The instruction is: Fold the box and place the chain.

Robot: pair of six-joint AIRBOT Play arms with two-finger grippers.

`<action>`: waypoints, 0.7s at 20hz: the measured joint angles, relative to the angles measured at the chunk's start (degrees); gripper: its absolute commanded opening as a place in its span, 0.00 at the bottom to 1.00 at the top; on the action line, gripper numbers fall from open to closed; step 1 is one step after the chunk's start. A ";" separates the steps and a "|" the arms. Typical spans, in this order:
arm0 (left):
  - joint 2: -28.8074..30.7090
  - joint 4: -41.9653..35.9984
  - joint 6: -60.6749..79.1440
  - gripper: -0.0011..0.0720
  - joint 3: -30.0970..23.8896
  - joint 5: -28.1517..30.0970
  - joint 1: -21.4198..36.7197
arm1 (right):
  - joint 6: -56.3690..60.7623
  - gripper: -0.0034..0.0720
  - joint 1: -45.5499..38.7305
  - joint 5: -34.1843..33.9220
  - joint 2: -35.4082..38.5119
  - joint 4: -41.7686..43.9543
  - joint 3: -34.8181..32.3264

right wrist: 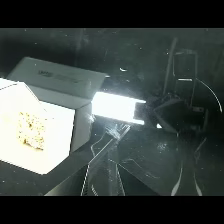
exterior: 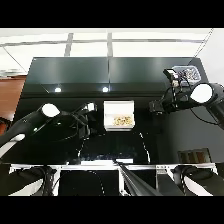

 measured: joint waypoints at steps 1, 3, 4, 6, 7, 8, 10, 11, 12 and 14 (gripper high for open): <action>-2.38 -1.09 2.54 0.99 1.36 -0.26 0.02 | 0.28 0.32 0.00 0.00 0.00 0.00 0.00; -6.58 -2.34 5.77 0.99 4.02 -0.11 0.02 | 0.55 0.32 0.00 0.00 0.00 0.15 0.00; -8.20 -2.91 6.80 0.99 5.05 -0.17 0.02 | 0.57 0.32 0.00 0.00 0.00 0.15 0.00; -10.34 -4.20 8.22 0.99 6.34 -0.57 -0.02 | 0.79 0.32 0.00 0.00 0.00 0.17 0.00; -10.99 -4.68 8.66 0.99 6.73 -0.63 -0.15 | 0.79 0.32 0.00 -0.02 0.00 0.17 0.00; -11.52 -4.92 9.11 0.99 7.06 -0.76 -0.26 | 0.81 0.32 0.00 -0.07 0.00 0.17 0.00; -12.11 -5.60 10.19 0.99 7.52 -0.96 -0.85 | 0.90 0.32 0.00 -0.39 0.00 0.17 0.00; -12.28 -6.12 10.67 0.99 7.74 -0.92 -1.27 | 0.96 0.32 0.00 -0.52 0.00 0.17 0.00; -12.41 -6.56 11.04 0.99 7.89 -0.42 -1.75 | 0.96 0.32 0.00 -0.70 0.00 0.17 0.00; -12.61 -7.43 11.47 0.99 8.13 0.98 -2.93 | 0.96 0.32 0.00 -0.87 0.00 0.26 0.00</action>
